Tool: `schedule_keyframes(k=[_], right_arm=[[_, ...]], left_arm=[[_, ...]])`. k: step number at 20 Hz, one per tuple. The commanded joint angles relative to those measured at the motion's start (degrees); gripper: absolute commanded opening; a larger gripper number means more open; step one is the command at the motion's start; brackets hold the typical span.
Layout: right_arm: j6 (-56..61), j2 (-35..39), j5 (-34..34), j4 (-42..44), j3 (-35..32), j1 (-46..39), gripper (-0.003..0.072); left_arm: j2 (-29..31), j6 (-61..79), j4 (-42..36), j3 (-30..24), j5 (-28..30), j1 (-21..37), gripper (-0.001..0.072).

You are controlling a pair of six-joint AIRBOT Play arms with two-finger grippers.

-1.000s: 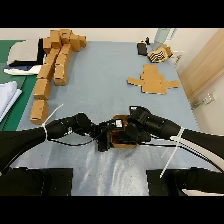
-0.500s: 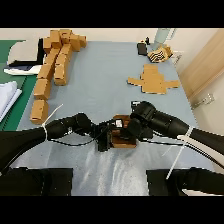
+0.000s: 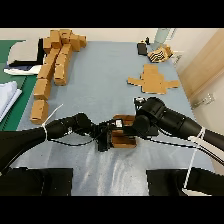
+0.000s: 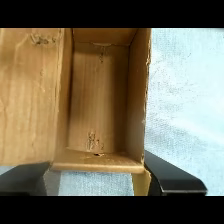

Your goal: Fold the box.

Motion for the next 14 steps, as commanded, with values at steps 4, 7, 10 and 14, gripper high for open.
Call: schedule_keyframes(k=[4, 7, 10, 14], right_arm=[[-6.1, 1.0, -10.7, -7.3, 0.0, -2.6, 0.0241], [-11.4, 1.0, -11.3, -14.0, 0.0, -9.0, 0.006], [-20.4, -0.6, 3.1, -8.9, 0.0, -23.8, 0.0031], [-40.0, -7.5, 17.3, 20.5, 0.1, -41.2, 0.0003]], left_arm=[[0.0, 0.0, 0.0, 0.0, 0.0, 0.0, 0.0445], [0.0, 0.0, 0.0, 0.0, 0.0, 0.0, 0.0446], [0.0, 0.0, 0.0, 0.0, 0.0, 0.0, 0.0446], [0.0, 0.0, 0.0, 0.0, 0.0, 0.0, 0.0446]])
